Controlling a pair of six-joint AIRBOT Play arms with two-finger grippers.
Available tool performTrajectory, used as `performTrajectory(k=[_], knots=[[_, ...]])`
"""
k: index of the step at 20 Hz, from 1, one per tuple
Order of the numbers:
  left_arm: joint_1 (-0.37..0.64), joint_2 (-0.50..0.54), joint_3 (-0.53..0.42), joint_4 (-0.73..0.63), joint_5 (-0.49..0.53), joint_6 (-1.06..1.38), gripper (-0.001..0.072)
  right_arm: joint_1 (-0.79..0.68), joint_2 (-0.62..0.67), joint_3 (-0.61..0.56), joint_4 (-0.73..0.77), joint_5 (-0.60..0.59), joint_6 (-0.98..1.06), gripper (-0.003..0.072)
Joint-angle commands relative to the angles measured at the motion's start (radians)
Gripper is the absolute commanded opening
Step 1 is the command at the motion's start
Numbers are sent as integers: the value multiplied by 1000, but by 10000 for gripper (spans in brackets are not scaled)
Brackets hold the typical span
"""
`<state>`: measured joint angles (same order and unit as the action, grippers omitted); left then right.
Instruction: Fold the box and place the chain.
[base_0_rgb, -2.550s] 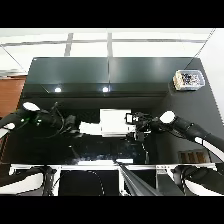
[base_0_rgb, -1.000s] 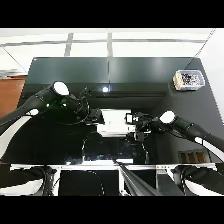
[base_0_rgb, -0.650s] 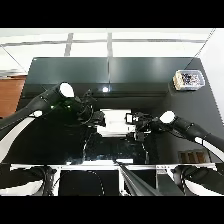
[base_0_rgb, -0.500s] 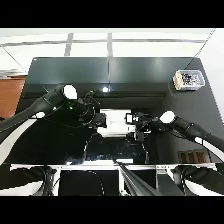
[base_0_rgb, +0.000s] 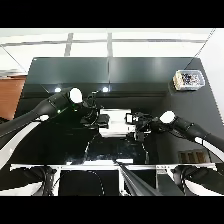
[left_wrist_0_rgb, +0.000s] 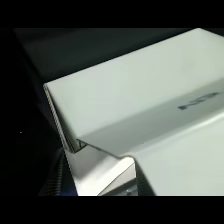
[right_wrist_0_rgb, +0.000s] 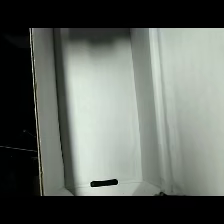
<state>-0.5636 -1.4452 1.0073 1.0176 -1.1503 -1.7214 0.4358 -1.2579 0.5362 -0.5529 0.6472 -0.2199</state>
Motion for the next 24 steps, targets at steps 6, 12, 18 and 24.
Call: performTrajectory(k=[6, 12, 18, 24], knots=[[-93, -1, 19, 258, 23, -205, 495, 1, 0, 0, 0, 0, 0, 190], [-126, -11, 24, 348, 24, -299, 495, 1, 0, 0, 0, 0, 0, 189], [-182, -57, 73, 414, 33, -422, 495, 1, 0, 0, 0, 0, 0, 190], [-204, -57, 74, 414, 40, -487, 392, 1, 0, 0, 0, 0, 0, 189]])
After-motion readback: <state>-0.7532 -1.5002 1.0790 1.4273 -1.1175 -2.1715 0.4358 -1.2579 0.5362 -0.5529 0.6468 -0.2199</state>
